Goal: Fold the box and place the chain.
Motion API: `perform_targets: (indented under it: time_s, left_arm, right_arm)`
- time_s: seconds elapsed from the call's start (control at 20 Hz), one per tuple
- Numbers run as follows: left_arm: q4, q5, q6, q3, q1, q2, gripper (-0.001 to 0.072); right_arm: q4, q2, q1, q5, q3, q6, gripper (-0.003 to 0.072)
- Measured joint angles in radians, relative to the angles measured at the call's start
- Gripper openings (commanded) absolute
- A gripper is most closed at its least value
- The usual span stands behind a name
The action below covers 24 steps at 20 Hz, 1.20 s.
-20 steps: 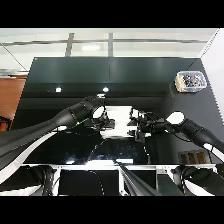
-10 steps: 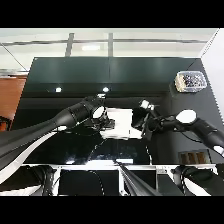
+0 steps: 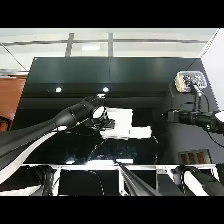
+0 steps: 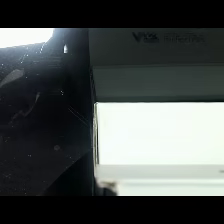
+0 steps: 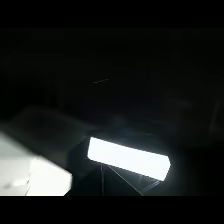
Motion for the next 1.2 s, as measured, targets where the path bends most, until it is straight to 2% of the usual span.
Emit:
perform_targets:
  time_s: [0.15, 0.3, 0.55, 0.85, 0.9, 0.95, 1.0, 1.2]
  left_arm:
    - [0.0, 0.0, 0.0, 0.0, 0.0, 0.0, 0.0026]
    - [0.0, 0.0, 0.0, 0.0, 0.0, 0.0, 0.0026]
    - [0.0, 0.0, 0.0, 0.0, 0.0, 0.0, 0.0026]
    - [0.0, 0.0, 0.001, 0.0, 0.0, 0.0, 0.0026]
    - [0.0, 0.0, 0.001, 0.0, 0.0, 0.0, 0.0026]
    - [0.0, 0.0, 0.001, 0.0, 0.0, 0.0, 0.0026]
    - [0.0, 0.0, 0.001, 0.0, 0.0, 0.0, 0.0026]
    - [0.0, 0.0, 0.001, 0.0, 0.0, 0.0, 0.0026]
  right_arm:
    - [-0.028, -0.044, -0.029, 0.025, -0.04, 0.145, 0.0019]
    - [-0.038, -0.117, 0.031, 0.072, -0.065, 0.214, 0.0019]
    - [0.013, -0.222, 0.23, 0.08, -0.076, 0.245, 0.0019]
    - [0.107, -0.251, 0.312, 0.084, -0.073, 0.213, 0.003]
    - [0.135, -0.252, 0.317, 0.094, -0.072, 0.193, 0.0215]
    - [0.166, -0.253, 0.32, 0.107, -0.069, 0.172, 0.0492]
    - [0.192, -0.254, 0.322, 0.116, -0.065, 0.158, 0.056]
    - [0.251, -0.254, 0.326, 0.151, -0.043, 0.124, 0.0546]
